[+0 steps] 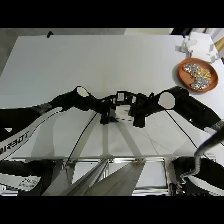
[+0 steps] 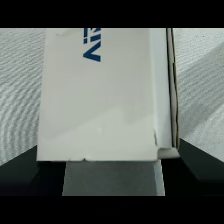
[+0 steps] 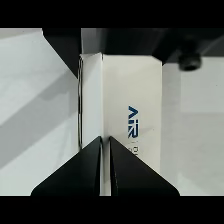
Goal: Fold the box and place the chain.
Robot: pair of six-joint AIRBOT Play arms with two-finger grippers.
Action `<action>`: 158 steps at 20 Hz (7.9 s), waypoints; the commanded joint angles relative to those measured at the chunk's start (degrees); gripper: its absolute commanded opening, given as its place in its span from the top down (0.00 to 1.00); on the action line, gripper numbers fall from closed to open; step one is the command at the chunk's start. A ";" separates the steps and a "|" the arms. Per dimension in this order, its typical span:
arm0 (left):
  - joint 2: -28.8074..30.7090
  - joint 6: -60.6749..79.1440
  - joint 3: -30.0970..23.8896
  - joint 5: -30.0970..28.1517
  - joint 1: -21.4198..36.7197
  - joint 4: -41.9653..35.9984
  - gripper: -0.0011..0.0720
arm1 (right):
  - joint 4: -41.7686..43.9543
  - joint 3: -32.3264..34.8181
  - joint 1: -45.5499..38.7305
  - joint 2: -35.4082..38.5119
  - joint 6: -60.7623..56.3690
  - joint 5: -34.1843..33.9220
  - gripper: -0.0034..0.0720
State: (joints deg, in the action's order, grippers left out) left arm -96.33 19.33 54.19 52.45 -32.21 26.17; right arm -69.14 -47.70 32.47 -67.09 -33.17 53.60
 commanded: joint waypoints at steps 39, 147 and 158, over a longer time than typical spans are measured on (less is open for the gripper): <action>0.00 -0.22 -0.02 0.07 -0.02 -0.22 0.70 | -8.55 0.02 0.02 0.24 -4.33 1.99 0.55; 0.00 -0.22 -0.02 0.09 -0.02 -0.22 0.70 | 16.85 9.27 -1.42 4.22 4.46 -10.91 0.94; 0.00 -0.24 -0.02 0.09 -0.02 -0.22 0.70 | 16.41 11.39 -1.40 4.11 4.39 -11.02 0.94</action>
State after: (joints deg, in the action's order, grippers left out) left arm -96.29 19.11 54.15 52.49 -32.23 25.96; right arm -52.27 -36.99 31.05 -62.96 -28.71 42.26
